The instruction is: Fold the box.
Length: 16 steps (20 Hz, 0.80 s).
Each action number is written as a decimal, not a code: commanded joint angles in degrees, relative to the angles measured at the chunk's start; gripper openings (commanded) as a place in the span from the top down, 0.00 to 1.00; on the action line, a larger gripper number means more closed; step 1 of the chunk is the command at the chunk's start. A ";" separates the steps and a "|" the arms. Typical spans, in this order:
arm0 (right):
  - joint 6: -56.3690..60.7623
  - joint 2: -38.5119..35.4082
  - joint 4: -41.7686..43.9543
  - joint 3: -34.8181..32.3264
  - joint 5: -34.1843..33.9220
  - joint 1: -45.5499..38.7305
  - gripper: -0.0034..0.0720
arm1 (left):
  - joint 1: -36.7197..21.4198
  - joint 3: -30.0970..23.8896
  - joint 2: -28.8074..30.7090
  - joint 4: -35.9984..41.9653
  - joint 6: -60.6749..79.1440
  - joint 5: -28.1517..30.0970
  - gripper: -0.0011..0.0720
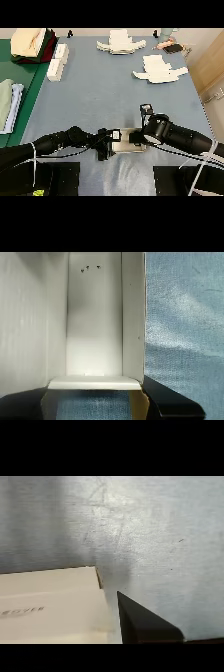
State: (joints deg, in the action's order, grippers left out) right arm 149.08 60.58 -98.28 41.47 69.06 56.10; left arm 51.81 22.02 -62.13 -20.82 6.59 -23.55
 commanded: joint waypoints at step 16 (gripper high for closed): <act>-63.95 -3.39 44.09 1.86 -4.46 -47.80 0.95 | 0.00 0.02 0.00 -0.02 0.00 0.02 0.18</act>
State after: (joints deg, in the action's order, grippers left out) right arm 113.23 50.68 -79.33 43.31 71.85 20.64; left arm 51.81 22.02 -62.13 -20.82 6.59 -23.55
